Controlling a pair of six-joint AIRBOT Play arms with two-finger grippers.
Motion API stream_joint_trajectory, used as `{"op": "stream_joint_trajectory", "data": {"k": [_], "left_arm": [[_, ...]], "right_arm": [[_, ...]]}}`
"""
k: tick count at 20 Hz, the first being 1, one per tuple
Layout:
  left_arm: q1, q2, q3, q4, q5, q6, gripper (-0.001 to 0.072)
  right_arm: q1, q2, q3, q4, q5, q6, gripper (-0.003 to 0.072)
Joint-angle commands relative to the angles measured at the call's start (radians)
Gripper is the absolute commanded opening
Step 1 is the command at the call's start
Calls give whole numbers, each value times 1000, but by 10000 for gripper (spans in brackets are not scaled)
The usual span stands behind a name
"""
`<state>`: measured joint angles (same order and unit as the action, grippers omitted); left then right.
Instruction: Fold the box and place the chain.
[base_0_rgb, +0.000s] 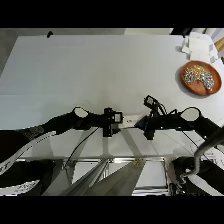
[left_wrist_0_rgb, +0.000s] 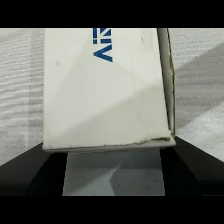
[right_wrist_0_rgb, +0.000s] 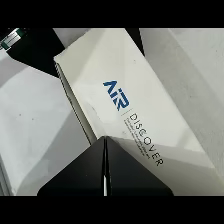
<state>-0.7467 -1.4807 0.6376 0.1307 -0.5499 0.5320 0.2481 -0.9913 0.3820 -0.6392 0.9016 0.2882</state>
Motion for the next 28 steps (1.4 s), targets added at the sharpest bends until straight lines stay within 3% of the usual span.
{"op": "stream_joint_trajectory", "data": {"k": [1, 3, 6, 8, 11, 14, 17, 28], "left_arm": [[0, 0, 0, 0, 0, 0, 320], [0, 0, 0, 0, 0, 0, 320], [0, 0, 0, 0, 0, 0, 320], [0, 0, 0, 0, 0, 0, 320], [0, 0, 0, 0, 0, 0, 320], [0, 0, 0, 0, 0, 0, 320], [0, 0, 0, 0, 0, 0, 320], [0, 0, 0, -2, 0, 2, 320]], "right_arm": [[-1, 6, 5, 37, 0, 2, 18], [-1, 26, 34, 41, 37, 16, 18], [-1, 60, 112, -48, 58, 241, 18], [-1, 77, 195, -223, 105, 550, 18], [-1, 78, 337, -563, 299, 917, 18], [-1, 78, 390, -882, 447, 1132, 18], [-3, 78, 390, -1121, 499, 1239, 19], [-239, 78, 390, -1106, 476, 1260, 19]]}}
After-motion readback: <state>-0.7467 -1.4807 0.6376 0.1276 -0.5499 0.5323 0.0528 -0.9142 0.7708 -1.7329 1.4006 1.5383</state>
